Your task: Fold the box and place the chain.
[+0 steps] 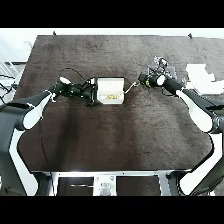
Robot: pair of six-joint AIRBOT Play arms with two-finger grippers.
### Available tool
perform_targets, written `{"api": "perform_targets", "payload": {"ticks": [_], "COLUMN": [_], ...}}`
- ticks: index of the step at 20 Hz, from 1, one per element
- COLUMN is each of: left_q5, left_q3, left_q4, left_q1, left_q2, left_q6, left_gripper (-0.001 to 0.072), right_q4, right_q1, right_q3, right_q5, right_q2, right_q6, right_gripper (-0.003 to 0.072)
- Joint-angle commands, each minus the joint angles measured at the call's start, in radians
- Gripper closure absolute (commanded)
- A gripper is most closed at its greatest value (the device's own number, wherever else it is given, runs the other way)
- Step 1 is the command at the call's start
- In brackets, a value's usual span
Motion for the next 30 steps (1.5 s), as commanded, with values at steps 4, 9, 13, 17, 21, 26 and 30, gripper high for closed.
{"api": "perform_targets", "payload": {"ticks": [4, 9, 13, 17, 21, 26, 30], "left_q5": [0.000, 0.000, 0.001, 0.001, 0.001, 0.001, 0.001], "left_q3": [0.000, 0.000, 0.000, 0.000, 0.000, 0.000, 0.000], "left_q4": [0.000, 0.000, 0.000, 0.000, 0.000, 0.000, 0.000], "left_q1": [0.001, 0.001, 0.001, 0.001, 0.001, 0.001, 0.001], "left_q2": [0.000, 0.000, 0.000, 0.000, 0.000, 0.000, 0.000], "left_q6": [0.000, 0.000, 0.000, 0.000, 0.000, 0.000, 0.001], "left_gripper": [0.0288, 0.0288, 0.0288, 0.0288, 0.0288, 0.0288, 0.0288], "right_q4": [0.011, 0.010, 0.010, 0.005, -0.056, -0.127, -0.163], "right_q1": [0.021, 0.026, 0.051, 0.072, 0.122, 0.214, 0.287], "right_q3": [0.015, 0.015, 0.015, 0.014, 0.014, 0.014, 0.015], "right_q5": [0.028, 0.097, 0.138, 0.195, 0.242, 0.257, 0.251], "right_q2": [-0.030, 0.028, 0.216, 0.403, 0.535, 0.652, 0.719], "right_q6": [-0.029, -0.063, -0.159, -0.224, -0.224, -0.224, -0.224], "right_gripper": [0.0684, 0.0686, 0.0686, 0.0687, 0.0687, 0.0687, 0.0687]}}
